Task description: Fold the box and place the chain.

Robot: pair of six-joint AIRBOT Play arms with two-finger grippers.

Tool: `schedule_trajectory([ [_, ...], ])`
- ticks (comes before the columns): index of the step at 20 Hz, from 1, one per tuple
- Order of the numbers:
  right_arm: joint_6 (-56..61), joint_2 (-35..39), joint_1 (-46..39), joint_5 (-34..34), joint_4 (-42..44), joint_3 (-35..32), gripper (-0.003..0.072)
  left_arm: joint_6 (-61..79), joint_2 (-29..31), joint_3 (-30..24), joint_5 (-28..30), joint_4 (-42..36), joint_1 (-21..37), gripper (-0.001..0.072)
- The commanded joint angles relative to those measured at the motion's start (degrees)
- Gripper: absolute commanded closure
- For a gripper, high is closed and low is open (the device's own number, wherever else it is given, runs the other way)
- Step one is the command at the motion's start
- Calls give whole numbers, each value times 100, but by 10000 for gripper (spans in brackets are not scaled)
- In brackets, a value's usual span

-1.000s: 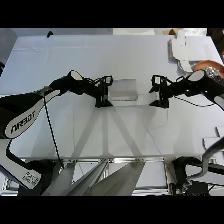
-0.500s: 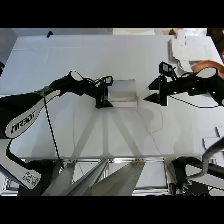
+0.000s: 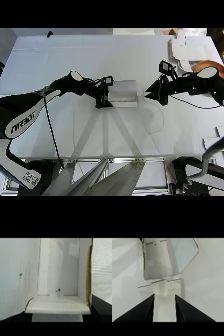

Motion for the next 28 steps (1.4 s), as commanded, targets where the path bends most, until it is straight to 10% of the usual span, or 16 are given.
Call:
schedule_trajectory([
  [1, 46, 92, 0, -581, -356, 7, 404, 0, 2, 2, 9, 2, 7, 496],
  [8, 68, 844, 0, -1786, -732, 7, 410, -66, 28, 2, -28, 350, 17, 496],
  [15, 726, 955, 7, -328, -525, 4, 671, -70, 306, 2, 63, 769, 13, 496],
  [20, 1088, 656, 68, 402, 293, -4, 671, -238, 372, 2, 142, 909, 13, 496],
  [28, 1300, -520, 1274, -557, 1438, -22, 673, -817, 361, 2, 337, 1036, 7, 496],
])
